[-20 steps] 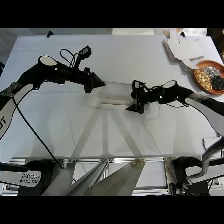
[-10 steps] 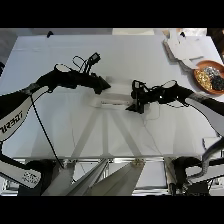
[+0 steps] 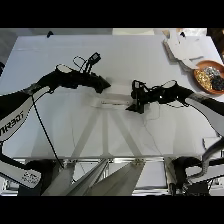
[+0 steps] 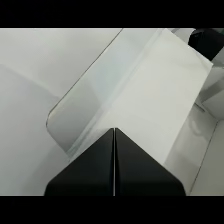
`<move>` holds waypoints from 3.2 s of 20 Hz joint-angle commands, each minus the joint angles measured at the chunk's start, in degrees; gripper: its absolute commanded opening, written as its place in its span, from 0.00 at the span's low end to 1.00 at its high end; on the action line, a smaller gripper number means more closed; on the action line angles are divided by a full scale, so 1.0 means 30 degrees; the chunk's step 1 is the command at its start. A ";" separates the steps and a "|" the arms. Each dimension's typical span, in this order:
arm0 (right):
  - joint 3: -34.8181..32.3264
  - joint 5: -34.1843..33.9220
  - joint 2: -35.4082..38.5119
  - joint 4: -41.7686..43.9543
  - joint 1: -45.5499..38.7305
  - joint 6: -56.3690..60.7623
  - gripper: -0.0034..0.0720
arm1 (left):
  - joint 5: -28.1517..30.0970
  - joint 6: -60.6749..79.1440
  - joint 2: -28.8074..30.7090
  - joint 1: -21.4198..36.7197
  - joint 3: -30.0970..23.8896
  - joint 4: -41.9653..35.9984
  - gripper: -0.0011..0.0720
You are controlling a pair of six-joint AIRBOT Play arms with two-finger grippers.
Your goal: Fold the box and place the chain.
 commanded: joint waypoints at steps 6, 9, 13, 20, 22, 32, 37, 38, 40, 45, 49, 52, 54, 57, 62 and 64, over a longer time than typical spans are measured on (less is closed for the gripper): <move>0.0000 0.0000 -0.0007 0.0000 0.0015 0.0000 0.74 | -0.3031 -0.0627 0.2885 0.1035 0.0000 0.1902 0.03; 0.0000 0.0000 -0.0007 0.0000 0.0015 0.0000 0.74 | -0.3497 -0.0911 0.4095 0.1333 -0.0007 0.6105 0.03; 0.0000 0.0000 -0.0007 0.0000 0.0015 0.0000 0.74 | -0.3381 -0.0896 0.4830 0.1333 -0.0007 1.1642 0.30; 0.0000 0.0000 -0.0007 0.0000 0.0015 0.0000 0.74 | -0.1260 -0.0503 0.3614 0.0772 -0.0044 1.1868 0.72; 0.0000 0.0000 -0.0007 0.0000 0.0015 0.0000 0.74 | -0.1479 0.1545 0.3082 0.0736 -0.0044 1.1810 0.72; 0.0000 0.0000 -0.0007 -0.0007 0.0015 0.0000 0.74 | -0.2521 0.6149 0.0940 0.0729 -0.0044 0.8750 0.96; 0.0000 0.0000 -0.0007 0.0000 0.0015 0.0000 0.74 | -0.5355 0.7446 0.0925 0.0721 -0.0044 0.8291 0.87; 0.0000 0.0000 -0.0007 0.0000 0.0015 0.0000 0.74 | -0.5377 0.7431 0.0925 0.0729 -0.0044 0.8276 0.87; 0.0000 0.0000 -0.0007 -0.0007 0.0015 0.0000 0.74 | -0.5537 0.7431 0.0918 0.0721 -0.0044 0.8269 0.86; 0.0000 0.0000 -0.0007 0.0000 0.0015 0.0000 0.74 | -0.7278 0.7431 0.0918 0.0729 -0.0044 0.8247 0.70; 0.0000 0.0000 -0.0007 0.0000 0.0015 0.0000 0.74 | -0.6331 0.7431 0.0787 0.0729 -0.0044 0.8284 0.70; 0.0000 0.0000 -0.0007 -0.0007 0.0015 0.0000 0.74 | -0.5297 0.7431 0.0561 0.0736 -0.0044 0.8422 0.72; 0.0000 0.0000 -0.0007 0.0000 0.0015 0.0000 0.74 | -0.4911 0.7431 0.0437 0.0838 -0.0044 0.8451 0.72; 0.0000 0.0000 -0.0007 0.0000 0.0015 0.0000 0.74 | -0.4743 0.7439 0.0328 0.0998 -0.0044 0.8663 0.72; 0.0000 0.0000 -0.0007 0.0000 0.0015 0.0000 0.74 | -0.4845 0.8320 0.0226 0.1064 -0.0058 0.9304 0.68; 0.0000 0.0000 -0.0007 0.0000 0.0015 0.0000 0.74 | -0.5071 0.9537 0.0087 0.1056 -0.0095 0.9260 0.66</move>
